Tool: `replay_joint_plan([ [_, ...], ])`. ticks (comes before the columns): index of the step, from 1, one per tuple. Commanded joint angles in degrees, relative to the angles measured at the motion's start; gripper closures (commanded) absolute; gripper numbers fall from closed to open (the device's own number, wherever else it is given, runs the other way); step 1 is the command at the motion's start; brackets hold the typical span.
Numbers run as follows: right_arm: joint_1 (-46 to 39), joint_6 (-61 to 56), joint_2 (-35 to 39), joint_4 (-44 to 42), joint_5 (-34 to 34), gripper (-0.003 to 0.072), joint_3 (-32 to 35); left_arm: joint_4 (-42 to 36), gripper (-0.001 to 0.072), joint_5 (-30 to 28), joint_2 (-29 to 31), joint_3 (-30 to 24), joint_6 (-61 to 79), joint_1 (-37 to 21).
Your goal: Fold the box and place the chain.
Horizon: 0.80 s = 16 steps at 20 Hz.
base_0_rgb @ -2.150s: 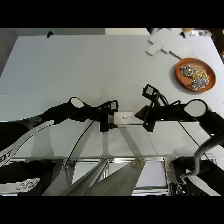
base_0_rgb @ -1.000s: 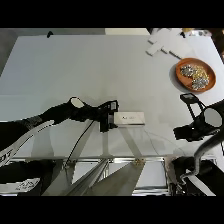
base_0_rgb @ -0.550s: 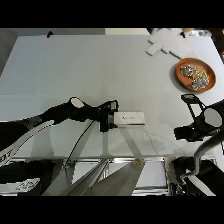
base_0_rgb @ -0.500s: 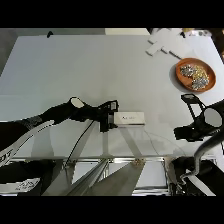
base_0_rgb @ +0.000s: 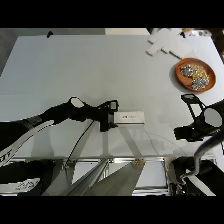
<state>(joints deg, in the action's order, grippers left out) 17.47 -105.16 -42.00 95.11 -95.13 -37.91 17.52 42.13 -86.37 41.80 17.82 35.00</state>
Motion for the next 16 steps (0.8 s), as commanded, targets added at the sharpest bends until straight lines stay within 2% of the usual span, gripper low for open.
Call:
replay_joint_plan([
  [1,0.02,-0.02,-0.04,-0.02,0.00,0.0675,-0.04,0.09,0.0708,-1.73,3.50,0.00,0.15,-0.11],
  [5,0.02,-0.02,-0.04,-0.02,-0.02,0.0675,-0.04,0.26,0.0707,-5.46,12.94,0.00,-5.55,-1.22],
  [8,0.02,-0.02,-0.04,-0.02,-0.02,0.0675,-0.04,4.42,0.0706,-5.64,20.15,0.00,-15.61,-5.60],
  [11,0.02,-0.02,-0.04,-0.02,-0.02,0.0675,-0.04,17.03,0.0708,-5.53,26.67,0.00,-32.11,-12.83],
  [16,0.02,-0.02,-0.04,-0.02,-0.02,0.0675,-0.04,40.13,0.0712,-0.79,35.32,0.00,-57.33,-28.44],
])
